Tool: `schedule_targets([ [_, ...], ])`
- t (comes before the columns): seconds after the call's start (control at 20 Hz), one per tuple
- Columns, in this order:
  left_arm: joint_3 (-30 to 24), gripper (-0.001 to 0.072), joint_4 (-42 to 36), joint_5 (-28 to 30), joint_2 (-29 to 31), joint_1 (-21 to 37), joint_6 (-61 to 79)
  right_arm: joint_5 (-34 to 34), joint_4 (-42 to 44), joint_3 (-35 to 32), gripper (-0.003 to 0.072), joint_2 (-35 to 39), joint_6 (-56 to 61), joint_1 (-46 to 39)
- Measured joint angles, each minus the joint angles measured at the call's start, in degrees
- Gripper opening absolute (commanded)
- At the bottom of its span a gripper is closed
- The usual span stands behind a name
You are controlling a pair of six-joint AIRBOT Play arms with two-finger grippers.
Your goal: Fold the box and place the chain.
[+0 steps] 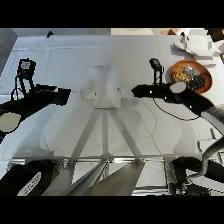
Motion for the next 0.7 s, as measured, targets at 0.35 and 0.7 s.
schedule_targets([
  [0.35, 0.0, 0.0697, 0.0, 0.0, 0.0, 0.0, 0.0, -11.4, 3.8, -7.8, 0.0004, 4.1, -5.0, 4.6],
  [0.7, 0.0, 0.0697, 0.0, 0.0, 0.0, 0.0, 0.0, -13.7, 4.3, -8.9, 0.0007, 4.9, -6.1, 5.3],
])
